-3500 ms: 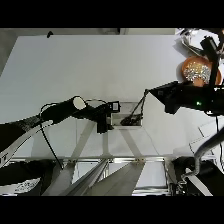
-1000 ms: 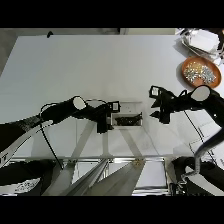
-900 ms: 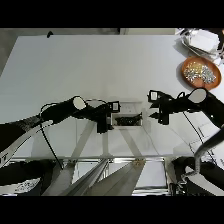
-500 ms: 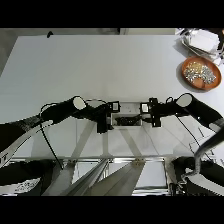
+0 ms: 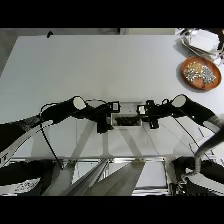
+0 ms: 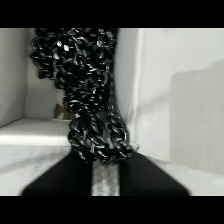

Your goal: Fold the box and place the chain.

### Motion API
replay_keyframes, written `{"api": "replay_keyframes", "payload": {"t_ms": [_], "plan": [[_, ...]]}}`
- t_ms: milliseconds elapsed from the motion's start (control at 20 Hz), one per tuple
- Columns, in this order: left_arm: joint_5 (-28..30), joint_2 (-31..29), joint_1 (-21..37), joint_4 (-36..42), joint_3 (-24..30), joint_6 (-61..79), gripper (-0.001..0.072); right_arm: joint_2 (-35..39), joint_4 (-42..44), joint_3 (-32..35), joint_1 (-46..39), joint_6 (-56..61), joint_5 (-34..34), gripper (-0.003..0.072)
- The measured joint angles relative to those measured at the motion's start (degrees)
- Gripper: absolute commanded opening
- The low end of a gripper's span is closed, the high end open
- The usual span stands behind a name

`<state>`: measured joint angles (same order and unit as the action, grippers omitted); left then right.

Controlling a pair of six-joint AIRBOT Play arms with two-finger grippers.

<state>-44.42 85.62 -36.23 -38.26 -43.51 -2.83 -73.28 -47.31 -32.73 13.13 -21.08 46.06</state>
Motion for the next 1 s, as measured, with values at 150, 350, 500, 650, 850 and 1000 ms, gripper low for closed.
{"api": "replay_keyframes", "payload": {"t_ms": [150,350,500,650,850,1000], "plan": [[0.0,0.0,0.02,0.0,0.0,-0.09,0.0316,-0.22,0.0,0.0,0.0,-0.11,-0.26,0.0016],[0.0,0.0,0.02,0.07,0.0,-0.13,0.0316,-0.15,-0.79,0.0,0.02,0.04,-0.87,0.0016],[0.0,-0.02,0.02,0.28,0.0,-0.39,0.0316,1.07,-2.05,0.0,-0.7,0.87,-4.85,0.0016],[-0.02,0.0,0.02,0.24,0.0,-0.31,0.0316,3.82,-3.74,0.04,-2.95,3.23,-2.25,0.0016],[-0.02,0.0,0.02,0.17,0.0,-0.2,0.0316,8.28,-5.68,0.02,-6.47,6.16,-0.04,0.0016],[-0.13,0.0,0.02,0.15,0.0,-0.17,0.0316,12.17,-6.29,0.02,-8.04,7.48,2.58,0.0016]]}}
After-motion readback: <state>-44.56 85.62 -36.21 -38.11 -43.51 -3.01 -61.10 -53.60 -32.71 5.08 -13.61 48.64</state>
